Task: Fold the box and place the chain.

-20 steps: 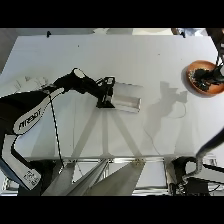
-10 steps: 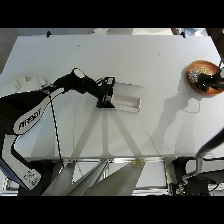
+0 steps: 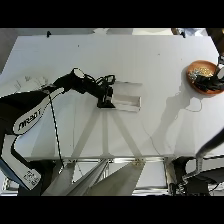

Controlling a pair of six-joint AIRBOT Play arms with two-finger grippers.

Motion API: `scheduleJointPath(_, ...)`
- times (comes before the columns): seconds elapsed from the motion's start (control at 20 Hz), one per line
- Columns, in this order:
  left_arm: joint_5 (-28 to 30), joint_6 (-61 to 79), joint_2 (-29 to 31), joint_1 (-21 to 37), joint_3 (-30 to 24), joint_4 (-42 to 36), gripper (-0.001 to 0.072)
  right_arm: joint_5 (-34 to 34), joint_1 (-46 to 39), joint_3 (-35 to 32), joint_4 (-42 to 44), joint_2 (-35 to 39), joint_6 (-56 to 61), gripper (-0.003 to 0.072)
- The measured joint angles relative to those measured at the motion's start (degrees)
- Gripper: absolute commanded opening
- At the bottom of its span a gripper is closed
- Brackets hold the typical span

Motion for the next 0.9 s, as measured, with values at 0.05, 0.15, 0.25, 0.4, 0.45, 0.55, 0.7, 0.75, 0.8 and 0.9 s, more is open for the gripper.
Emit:
scheduleJointPath(0.05,0.0,-0.4,0.0,0.0,0.0,0.0,0.0214,0.0,0.0,0.0,0.2,0.0,0.0,0.0083)
scheduleJointPath(0.15,-0.1,-1.1,0.0,0.0,0.0,0.0,0.0214,0.7,0.0,0.0,0.1,-0.1,0.0,0.0013)
scheduleJointPath(0.25,-0.2,-1.5,0.0,0.0,0.0,0.0,0.0214,1.8,0.0,0.0,0.1,0.2,-0.2,0.0013)
scheduleJointPath(0.4,-0.5,-1.7,0.0,0.0,0.0,0.0,0.0214,3.4,0.0,0.0,0.1,1.9,-0.6,0.0012)
scheduleJointPath(0.45,-0.9,-1.7,0.0,0.0,0.0,0.0,0.0214,2.9,0.0,0.1,0.1,2.9,-0.9,0.0013)
scheduleJointPath(0.55,-1.1,-1.9,0.0,0.0,0.0,0.1,0.0214,3.0,0.0,0.1,0.1,5.1,-2.1,0.0013)
scheduleJointPath(0.7,-1.3,-1.9,0.0,0.0,0.0,0.1,0.0214,3.4,0.0,0.1,0.1,9.3,-4.2,0.0012)
scheduleJointPath(0.75,-1.3,-1.9,0.0,0.0,0.0,0.1,0.0214,3.5,0.0,0.1,0.1,10.6,-4.5,0.0012)
scheduleJointPath(0.8,-1.2,-1.9,0.0,0.0,0.0,0.1,0.0214,3.7,0.0,0.1,0.2,12.0,-4.7,0.0012)
scheduleJointPath(0.9,-1.0,-1.9,0.1,0.0,0.0,0.1,0.0214,4.5,0.0,0.1,0.5,14.2,-5.1,0.0012)
